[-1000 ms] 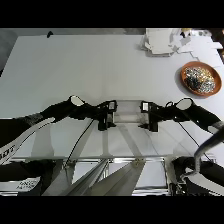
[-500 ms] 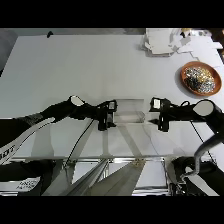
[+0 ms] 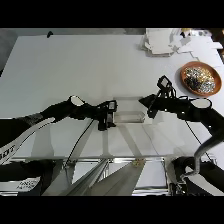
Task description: Fold the box and place the chain.
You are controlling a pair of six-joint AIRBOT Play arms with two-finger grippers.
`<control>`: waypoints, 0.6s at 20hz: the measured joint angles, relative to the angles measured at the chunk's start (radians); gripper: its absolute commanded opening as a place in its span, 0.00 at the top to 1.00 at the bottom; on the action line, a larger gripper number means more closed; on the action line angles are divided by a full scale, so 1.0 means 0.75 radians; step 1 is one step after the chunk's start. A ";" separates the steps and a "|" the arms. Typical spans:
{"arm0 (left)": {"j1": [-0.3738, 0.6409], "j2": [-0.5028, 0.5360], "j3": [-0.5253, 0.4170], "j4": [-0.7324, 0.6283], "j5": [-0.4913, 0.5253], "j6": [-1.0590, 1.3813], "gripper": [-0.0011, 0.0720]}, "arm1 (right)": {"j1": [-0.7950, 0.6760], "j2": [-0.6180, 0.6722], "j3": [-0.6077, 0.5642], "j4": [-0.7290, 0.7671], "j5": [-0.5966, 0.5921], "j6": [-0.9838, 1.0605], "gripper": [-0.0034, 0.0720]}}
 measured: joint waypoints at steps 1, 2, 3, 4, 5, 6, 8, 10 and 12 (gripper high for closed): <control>0.000 0.000 0.001 0.000 0.000 0.000 0.78 | 0.000 -0.037 -0.001 0.022 -0.023 -0.005 0.93; 0.000 0.000 0.001 0.000 0.000 0.000 0.78 | 0.000 -0.071 -0.001 0.033 -0.040 -0.010 0.93; 0.000 0.000 0.000 0.000 0.000 0.000 0.78 | 0.000 -0.102 -0.001 0.041 -0.056 -0.011 0.93; 0.000 0.000 0.000 0.001 0.000 0.000 0.78 | 0.000 -0.127 -0.001 0.048 -0.064 -0.014 0.93; 0.000 0.000 0.000 0.000 0.000 0.000 0.78 | 0.000 -0.144 -0.001 0.048 -0.069 -0.015 0.93; -0.001 0.000 0.001 0.000 0.000 0.000 0.78 | 0.000 -0.160 -0.001 0.046 -0.071 -0.016 0.93; 0.000 0.000 0.000 0.001 0.000 0.000 0.78 | 0.000 -0.180 -0.001 0.028 -0.067 -0.018 0.93; 0.000 0.000 0.001 0.001 0.000 0.001 0.78 | -0.001 -0.188 0.002 0.011 -0.039 -0.015 0.93; 0.000 0.000 0.000 0.001 0.000 0.001 0.78 | -0.001 -0.167 0.013 -0.005 0.035 -0.013 0.93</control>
